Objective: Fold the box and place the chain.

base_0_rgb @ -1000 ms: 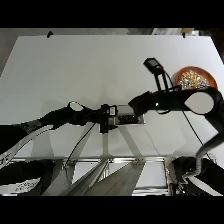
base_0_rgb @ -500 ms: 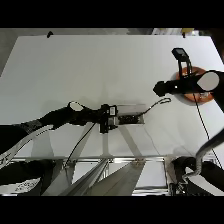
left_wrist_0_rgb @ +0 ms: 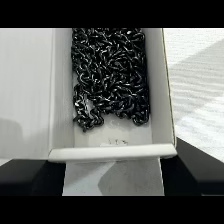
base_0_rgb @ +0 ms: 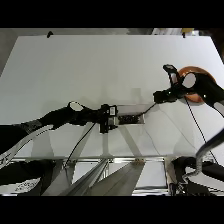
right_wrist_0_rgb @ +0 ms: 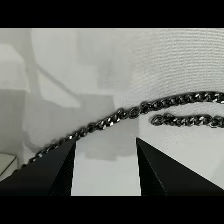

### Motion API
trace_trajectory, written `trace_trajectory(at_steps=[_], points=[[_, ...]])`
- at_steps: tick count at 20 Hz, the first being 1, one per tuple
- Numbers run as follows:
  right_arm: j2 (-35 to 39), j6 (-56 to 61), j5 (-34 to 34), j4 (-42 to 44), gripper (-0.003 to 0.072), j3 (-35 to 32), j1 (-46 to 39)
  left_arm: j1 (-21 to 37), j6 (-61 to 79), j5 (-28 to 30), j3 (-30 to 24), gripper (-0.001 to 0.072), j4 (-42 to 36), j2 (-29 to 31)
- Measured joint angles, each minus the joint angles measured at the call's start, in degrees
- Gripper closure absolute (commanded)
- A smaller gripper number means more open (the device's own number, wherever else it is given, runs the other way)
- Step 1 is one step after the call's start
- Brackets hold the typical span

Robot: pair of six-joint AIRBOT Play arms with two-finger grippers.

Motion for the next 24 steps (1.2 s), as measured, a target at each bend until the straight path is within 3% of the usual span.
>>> trace_trajectory(at_steps=[12, 14, 16, 24], points=[[-4.74, 1.53, -2.49, -0.42, 0.0408, -0.37, -0.02, 0.0, 0.0, 0.0, 0.0, 0.054, 0.0, 0.0], [-5.49, 1.68, -2.58, -0.39, 0.0564, -0.39, -0.02, 0.0, 0.0, -0.02, 0.0, 0.054, 0.0, 0.0], [-5.86, 1.68, -2.56, -0.17, 0.0672, -0.37, -0.04, 0.0, 0.0, -0.02, 0.0, 0.054, 0.0, 0.0], [-0.09, -1.29, 2.8, -0.48, 0.0675, -0.48, 0.13, 0.0, 0.02, -0.02, 0.0, 0.054, 0.0, 0.0]])
